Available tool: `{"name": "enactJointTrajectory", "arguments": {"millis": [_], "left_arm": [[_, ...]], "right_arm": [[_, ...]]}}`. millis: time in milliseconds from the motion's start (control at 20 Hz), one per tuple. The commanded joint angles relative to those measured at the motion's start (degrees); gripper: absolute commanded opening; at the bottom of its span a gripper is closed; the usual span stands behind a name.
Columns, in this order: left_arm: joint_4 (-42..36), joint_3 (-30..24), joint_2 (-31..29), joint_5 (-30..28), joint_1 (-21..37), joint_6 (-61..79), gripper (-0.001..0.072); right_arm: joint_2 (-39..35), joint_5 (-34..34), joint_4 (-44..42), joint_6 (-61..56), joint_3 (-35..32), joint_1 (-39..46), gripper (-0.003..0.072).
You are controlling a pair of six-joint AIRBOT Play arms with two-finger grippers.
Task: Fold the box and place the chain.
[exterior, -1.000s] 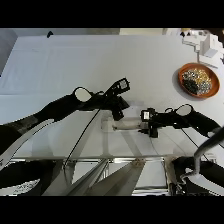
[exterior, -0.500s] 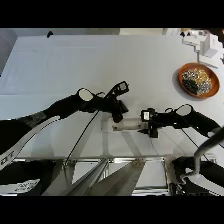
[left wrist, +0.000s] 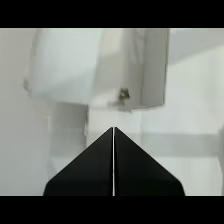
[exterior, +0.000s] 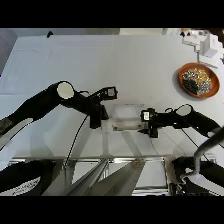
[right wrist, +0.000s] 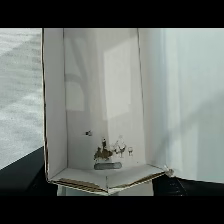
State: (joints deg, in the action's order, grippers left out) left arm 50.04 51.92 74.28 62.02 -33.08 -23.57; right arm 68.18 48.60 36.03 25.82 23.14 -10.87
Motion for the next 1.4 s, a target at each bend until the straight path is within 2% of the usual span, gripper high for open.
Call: {"name": "enactJointTrajectory", "arguments": {"millis": [0,150,200,300,400,450,650,750,950,1200,1350], "left_arm": [[3.9,-2.6,-0.4,4.4,0.1,2.3,0.0005],[4.3,-5.0,1.0,3.0,0.2,3.0,0.0011],[5.1,-5.0,1.4,2.8,0.3,3.1,0.004],[7.2,-5.0,1.8,2.3,0.3,6.4,0.0238],[9.0,-5.0,1.9,0.5,0.3,12.3,0.0372],[9.4,-5.0,1.9,-1.4,0.2,15.7,0.0403],[8.8,-5.0,2.0,-11.9,-1.6,19.7,0.0404],[8.3,-5.0,2.0,-14.5,-2.1,19.8,0.0418],[7.3,-5.0,2.1,-11.8,-3.2,26.3,0.0417],[4.6,-5.0,4.2,-8.7,-4.3,26.6,0.0411],[1.4,-5.0,5.2,-10.6,-5.0,26.6,0.038]], "right_arm": [[0.0,0.0,-0.1,0.0,0.0,0.0,0.0339],[0.0,0.0,0.0,0.0,0.0,0.0,0.034],[0.0,0.0,0.0,0.0,0.0,0.0,0.034],[0.0,0.0,0.0,0.0,0.0,0.0,0.0339],[0.0,0.0,0.0,0.0,0.0,0.0,0.034],[0.0,0.0,0.0,0.0,0.0,0.0,0.034],[0.0,0.0,0.0,0.0,0.0,0.0,0.034],[0.0,0.0,0.0,0.0,0.0,0.0,0.0339],[0.0,0.0,0.0,0.0,0.0,0.0,0.034],[0.0,0.0,-0.1,0.0,0.0,0.0,0.034],[0.0,0.0,0.0,0.0,0.0,0.0,0.0339]]}}
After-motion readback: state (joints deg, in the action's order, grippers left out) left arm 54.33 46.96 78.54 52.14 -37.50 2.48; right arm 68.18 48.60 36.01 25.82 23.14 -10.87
